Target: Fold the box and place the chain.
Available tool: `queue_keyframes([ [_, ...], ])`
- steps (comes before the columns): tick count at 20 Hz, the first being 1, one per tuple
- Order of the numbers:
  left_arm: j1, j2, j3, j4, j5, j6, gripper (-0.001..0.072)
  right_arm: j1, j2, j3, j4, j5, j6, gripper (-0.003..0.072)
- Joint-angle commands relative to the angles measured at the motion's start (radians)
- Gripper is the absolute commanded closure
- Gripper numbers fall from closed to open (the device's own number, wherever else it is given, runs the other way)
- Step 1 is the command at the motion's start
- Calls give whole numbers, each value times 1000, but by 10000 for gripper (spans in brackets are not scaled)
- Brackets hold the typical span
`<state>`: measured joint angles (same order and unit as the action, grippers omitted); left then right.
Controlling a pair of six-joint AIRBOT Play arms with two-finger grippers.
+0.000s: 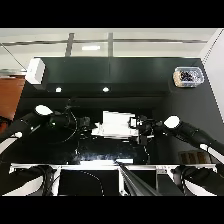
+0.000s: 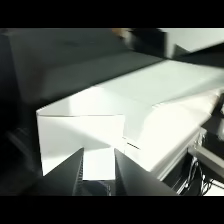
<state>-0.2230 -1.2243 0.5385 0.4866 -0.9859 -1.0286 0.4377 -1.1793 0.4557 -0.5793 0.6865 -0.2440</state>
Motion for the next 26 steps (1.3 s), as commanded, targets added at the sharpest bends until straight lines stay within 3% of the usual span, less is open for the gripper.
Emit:
queue_keyframes([
  [1, 31, 60, 26, 120, -34, -71, 655, 1, -1, 0, 0, 1, 1, 147],
  [5, 134, 107, 24, 280, -38, -137, 684, 1, -1, 0, 0, 1, 1, 147],
  [8, 183, 75, 4, 292, 3, -158, 683, 1, -1, 0, 0, 0, 1, 147],
  [16, 66, -132, -24, 130, 35, -64, 683, 1, -1, 0, 0, 0, 1, 147],
  [21, 14, -135, -23, -53, 19, 92, 683, 1, -1, 0, 0, 0, 1, 147],
  [24, 15, -60, -23, -54, 43, 94, 675, 1, -1, 0, 0, 0, 1, 147],
  [26, 11, 3, -23, -50, 29, 97, 464, 1, -1, 0, 0, 0, 1, 148],
])
